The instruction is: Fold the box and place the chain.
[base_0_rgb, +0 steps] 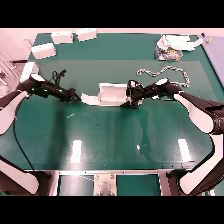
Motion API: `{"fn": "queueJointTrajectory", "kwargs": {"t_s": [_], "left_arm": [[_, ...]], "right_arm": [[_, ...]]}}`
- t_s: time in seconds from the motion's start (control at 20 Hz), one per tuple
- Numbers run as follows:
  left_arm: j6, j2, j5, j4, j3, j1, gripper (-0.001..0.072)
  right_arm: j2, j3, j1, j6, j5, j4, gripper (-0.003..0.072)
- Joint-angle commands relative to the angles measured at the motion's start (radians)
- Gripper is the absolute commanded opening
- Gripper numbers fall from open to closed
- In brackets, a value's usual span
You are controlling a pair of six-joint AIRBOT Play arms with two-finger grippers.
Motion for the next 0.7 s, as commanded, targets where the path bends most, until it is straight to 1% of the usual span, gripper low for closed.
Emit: {"fn": "queueJointTrajectory", "kwargs": {"t_s": [0.0, 0.1, 0.3, 0.5, 0.65], "left_arm": [[-0.025, -0.024, 0.027, -0.008, 0.000, -0.074, 0.0017], [-0.024, -0.028, 0.032, -0.019, 0.000, -0.108, 0.0017], [0.058, -0.028, 0.036, -0.146, 0.013, -0.126, 0.0017], [0.064, -0.013, 0.040, -0.144, 0.077, -0.126, 0.0017], [0.061, -0.013, 0.019, -0.147, 0.088, -0.129, 0.0019]], "right_arm": [[0.000, 0.000, 0.000, 0.000, 0.000, 0.000, 0.0589], [0.000, 0.000, 0.000, 0.000, 0.000, 0.000, 0.0590], [0.000, 0.000, 0.000, 0.000, 0.000, 0.000, 0.0590], [0.000, 0.000, 0.000, 0.000, 0.000, 0.000, 0.0590], [0.000, 0.000, 0.000, 0.000, 0.000, 0.000, 0.0590]]}}
